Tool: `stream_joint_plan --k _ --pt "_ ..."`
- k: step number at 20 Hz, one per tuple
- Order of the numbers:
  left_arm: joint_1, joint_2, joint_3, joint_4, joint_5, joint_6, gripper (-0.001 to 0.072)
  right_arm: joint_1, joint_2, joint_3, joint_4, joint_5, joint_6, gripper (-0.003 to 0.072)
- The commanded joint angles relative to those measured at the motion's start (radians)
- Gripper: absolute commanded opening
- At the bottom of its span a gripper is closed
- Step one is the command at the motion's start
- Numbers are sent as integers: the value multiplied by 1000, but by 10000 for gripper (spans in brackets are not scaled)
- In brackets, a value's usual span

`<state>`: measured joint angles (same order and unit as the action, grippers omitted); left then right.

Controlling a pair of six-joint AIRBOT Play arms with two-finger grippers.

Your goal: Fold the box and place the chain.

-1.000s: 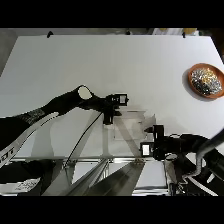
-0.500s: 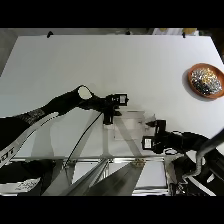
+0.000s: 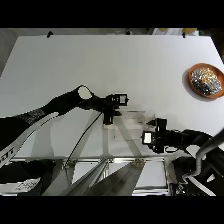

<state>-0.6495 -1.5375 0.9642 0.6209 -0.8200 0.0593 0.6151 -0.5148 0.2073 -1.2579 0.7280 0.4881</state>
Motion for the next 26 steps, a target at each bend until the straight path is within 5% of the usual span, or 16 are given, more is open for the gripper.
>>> stream_joint_plan --k 1,7,14,26 --pt "0 0 0 0 0 0 10 93 -2 -23 -6 1 0 677" --pt "0 0 0 0 0 0 10 5 -86 -50 -13 -230 -1 687" --pt "0 0 0 0 0 0 10 -114 -122 77 12 -213 -43 687" --pt "0 0 0 0 0 0 10 -365 -257 83 517 -72 -627 685"
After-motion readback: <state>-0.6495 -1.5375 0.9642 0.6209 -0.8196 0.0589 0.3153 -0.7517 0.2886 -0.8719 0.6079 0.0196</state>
